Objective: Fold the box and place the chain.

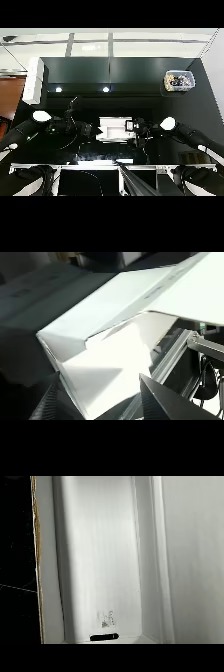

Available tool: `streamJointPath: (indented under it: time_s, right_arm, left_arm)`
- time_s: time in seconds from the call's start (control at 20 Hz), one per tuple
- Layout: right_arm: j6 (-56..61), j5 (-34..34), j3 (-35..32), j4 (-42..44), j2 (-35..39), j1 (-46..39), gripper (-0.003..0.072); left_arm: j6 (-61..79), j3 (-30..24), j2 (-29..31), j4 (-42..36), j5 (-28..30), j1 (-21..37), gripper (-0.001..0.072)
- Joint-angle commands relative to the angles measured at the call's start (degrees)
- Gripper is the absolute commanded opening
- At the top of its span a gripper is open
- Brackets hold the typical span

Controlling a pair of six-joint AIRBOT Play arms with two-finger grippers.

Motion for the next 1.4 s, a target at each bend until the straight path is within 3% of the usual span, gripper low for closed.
streamJointPath:
  time_s: [0.0, 0.15, 0.4, 0.45, 0.75, 0.85, 0.9, 1.15, 1.35]
  right_arm:
    - [0.0, 0.0, 0.0, 0.1, 0.0, 0.0, 0.0158]
    - [0.0, 0.0, 0.0, 0.1, 0.0, 0.0, 0.0158]
    - [0.0, 0.0, 0.0, 0.1, 0.0, 0.0, 0.0158]
    - [0.0, 0.0, 0.0, 0.0, 0.0, 0.0, 0.0158]
    - [0.0, 0.0, 0.0, 0.1, 0.0, 0.0, 0.0158]
    - [0.0, 0.0, 0.0, 0.1, 0.0, 0.0, 0.0158]
    - [0.0, 0.0, 0.0, 0.0, 0.0, 0.0, 0.0158]
    - [0.0, 0.0, 0.0, 0.1, 0.0, 0.0, 0.0158]
    - [0.0, 0.0, 0.0, 0.1, 0.0, 0.0, 0.0158]
  left_arm:
    - [-0.5, 0.3, 0.0, -0.1, 0.0, -1.2, 0.0554]
    - [-4.2, 1.0, 0.0, 2.8, 1.7, -2.3, 0.0536]
    - [-23.8, 6.9, 0.0, 20.0, 8.0, -10.7, 0.0527]
    - [-27.9, 8.0, 0.0, 23.1, 8.5, -12.2, 0.0495]
    - [-38.5, 10.5, 0.0, 28.0, 9.3, -17.1, 0.0482]
    - [-41.4, 10.6, 0.0, 29.9, 9.7, -18.0, 0.0399]
    - [-42.8, 10.6, 0.0, 30.6, 10.1, -18.7, 0.0399]
    - [-57.4, 12.5, -0.9, 44.6, 10.0, -23.8, 0.0399]
    - [-64.4, 15.7, -4.8, 49.9, 9.4, -27.3, 0.0399]
